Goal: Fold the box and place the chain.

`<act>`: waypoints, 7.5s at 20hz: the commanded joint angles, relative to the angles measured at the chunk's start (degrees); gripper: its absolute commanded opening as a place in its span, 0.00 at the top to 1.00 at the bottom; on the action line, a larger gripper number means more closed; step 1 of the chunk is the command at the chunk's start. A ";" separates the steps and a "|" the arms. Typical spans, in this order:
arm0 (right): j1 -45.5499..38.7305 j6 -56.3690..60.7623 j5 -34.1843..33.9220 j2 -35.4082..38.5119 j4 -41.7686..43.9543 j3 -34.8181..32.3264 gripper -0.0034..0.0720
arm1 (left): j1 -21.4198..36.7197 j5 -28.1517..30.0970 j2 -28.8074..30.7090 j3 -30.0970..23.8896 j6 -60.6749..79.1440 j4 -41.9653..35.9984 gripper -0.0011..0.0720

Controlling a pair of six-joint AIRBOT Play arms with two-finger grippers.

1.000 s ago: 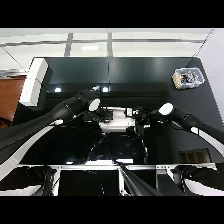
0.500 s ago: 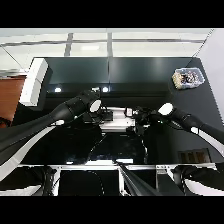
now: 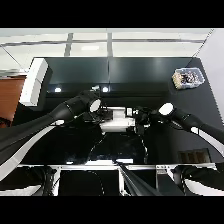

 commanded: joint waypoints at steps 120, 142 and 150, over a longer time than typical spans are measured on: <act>18.23 139.69 24.50 -4.85 -46.25 24.06 0.56 | 0.09 -3.45 0.00 0.04 3.19 0.26 0.95; 19.08 143.95 25.57 -7.50 -47.95 25.14 0.93 | 0.09 -3.50 0.00 0.04 3.19 0.26 0.95; 19.08 142.16 25.64 -7.02 -48.02 25.99 0.46 | 0.15 -3.52 0.00 0.04 3.19 0.26 0.95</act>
